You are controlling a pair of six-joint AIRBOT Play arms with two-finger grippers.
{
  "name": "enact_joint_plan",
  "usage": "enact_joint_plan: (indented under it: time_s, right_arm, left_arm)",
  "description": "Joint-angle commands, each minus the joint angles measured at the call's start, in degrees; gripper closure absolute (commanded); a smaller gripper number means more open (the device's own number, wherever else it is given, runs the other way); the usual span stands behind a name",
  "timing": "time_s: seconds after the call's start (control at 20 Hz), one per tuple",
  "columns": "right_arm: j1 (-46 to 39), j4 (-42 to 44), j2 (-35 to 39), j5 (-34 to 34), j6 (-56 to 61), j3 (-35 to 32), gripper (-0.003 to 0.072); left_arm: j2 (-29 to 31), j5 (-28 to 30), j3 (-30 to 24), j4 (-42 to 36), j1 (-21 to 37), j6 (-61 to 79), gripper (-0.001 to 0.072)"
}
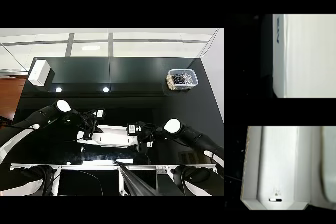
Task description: Fold the box and place the chain.
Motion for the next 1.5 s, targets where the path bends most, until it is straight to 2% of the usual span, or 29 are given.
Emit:
enact_joint_plan:
  time_s: [0.0, 0.7, 0.9, 1.45]
  right_arm:
    - [-0.04, 5.57, -0.22, -1.42, -3.67, -1.31, 0.0003]
    - [0.2, 6.71, -2.08, -4.81, -3.52, -1.31, 0.0003]
    - [2.8, 3.37, -2.19, -6.23, -1.97, -1.31, 0.0003]
    - [3.17, 1.7, -2.23, -7.82, 0.76, -1.31, 0.0004]
  left_arm:
    - [0.0, 0.0, 0.07, -0.04, 0.0, 0.0, 0.0679]
    - [0.0, -0.04, 0.07, -0.02, 0.0, -0.04, 0.0679]
    - [0.0, -0.22, 0.07, -0.04, 0.0, -0.07, 0.0679]
    - [0.0, -0.26, 0.07, -0.02, 0.0, -0.07, 0.0679]
